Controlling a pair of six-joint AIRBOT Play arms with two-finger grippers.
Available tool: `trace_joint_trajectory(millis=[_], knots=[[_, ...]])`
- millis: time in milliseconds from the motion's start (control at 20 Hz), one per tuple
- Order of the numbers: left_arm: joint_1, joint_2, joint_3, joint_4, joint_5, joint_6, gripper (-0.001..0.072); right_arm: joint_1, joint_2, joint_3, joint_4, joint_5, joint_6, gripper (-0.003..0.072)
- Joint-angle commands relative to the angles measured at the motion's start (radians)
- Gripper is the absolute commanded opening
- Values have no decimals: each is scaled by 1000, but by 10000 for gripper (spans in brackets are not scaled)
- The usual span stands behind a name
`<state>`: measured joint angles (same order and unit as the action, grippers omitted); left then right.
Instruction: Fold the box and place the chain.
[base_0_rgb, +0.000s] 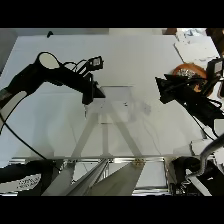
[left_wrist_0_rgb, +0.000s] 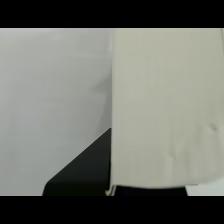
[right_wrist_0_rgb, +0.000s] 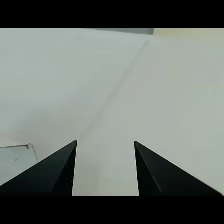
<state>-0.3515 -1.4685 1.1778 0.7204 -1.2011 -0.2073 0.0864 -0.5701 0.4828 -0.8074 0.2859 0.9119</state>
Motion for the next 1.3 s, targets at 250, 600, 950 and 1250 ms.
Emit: trace_joint_trajectory(millis=[250, 600, 950, 1250], knots=[[-1, -183, -15, -176, 164, 381, 5, 0, -56, 1, -270, 43, 188, 391], [0, -252, -14, -211, 181, 446, 4, 0, -110, 1, -269, 43, 188, 391], [1, -253, -14, -109, 155, 384, 3, 1, -161, 1, -269, 43, 188, 391], [1, -253, -14, -98, 150, 387, 4, 1, -166, 1, -269, 48, 190, 391]])
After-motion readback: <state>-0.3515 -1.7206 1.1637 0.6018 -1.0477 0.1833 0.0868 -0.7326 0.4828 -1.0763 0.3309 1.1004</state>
